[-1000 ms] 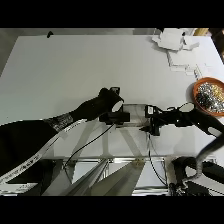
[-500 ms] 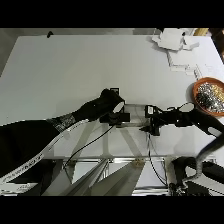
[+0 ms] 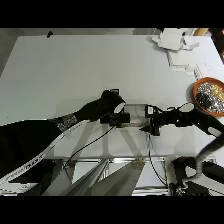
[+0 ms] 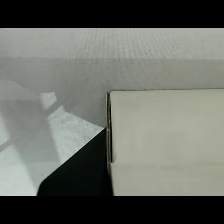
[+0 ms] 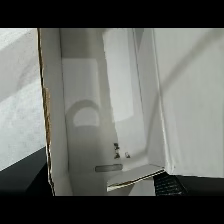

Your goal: Fold the box and place the chain.

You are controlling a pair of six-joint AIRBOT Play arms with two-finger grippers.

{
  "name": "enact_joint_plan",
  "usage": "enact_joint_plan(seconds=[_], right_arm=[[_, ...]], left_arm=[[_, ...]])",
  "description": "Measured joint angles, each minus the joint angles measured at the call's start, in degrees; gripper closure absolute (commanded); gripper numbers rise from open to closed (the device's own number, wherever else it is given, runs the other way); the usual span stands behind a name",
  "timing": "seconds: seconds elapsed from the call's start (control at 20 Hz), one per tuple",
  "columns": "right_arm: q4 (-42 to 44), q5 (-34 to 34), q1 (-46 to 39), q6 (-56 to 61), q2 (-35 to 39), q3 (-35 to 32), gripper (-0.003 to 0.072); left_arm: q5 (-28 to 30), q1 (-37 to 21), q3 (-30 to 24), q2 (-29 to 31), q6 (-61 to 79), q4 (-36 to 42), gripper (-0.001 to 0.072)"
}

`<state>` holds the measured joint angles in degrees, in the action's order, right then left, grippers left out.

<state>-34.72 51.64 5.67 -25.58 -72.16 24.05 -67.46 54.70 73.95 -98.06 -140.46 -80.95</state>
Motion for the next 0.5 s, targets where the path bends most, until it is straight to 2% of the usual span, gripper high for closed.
enact_joint_plan(seconds=[0.15,0.5], right_arm=[[0.0,0.0,0.0,0.0,0.0,0.0,0.0285],[0.0,0.0,0.0,0.0,0.0,0.0,0.0285]], left_arm=[[0.3,0.0,0.0,0.0,0.1,-0.1,0.0614],[0.9,-0.2,0.0,2.2,3.9,-1.6,0.0596]])
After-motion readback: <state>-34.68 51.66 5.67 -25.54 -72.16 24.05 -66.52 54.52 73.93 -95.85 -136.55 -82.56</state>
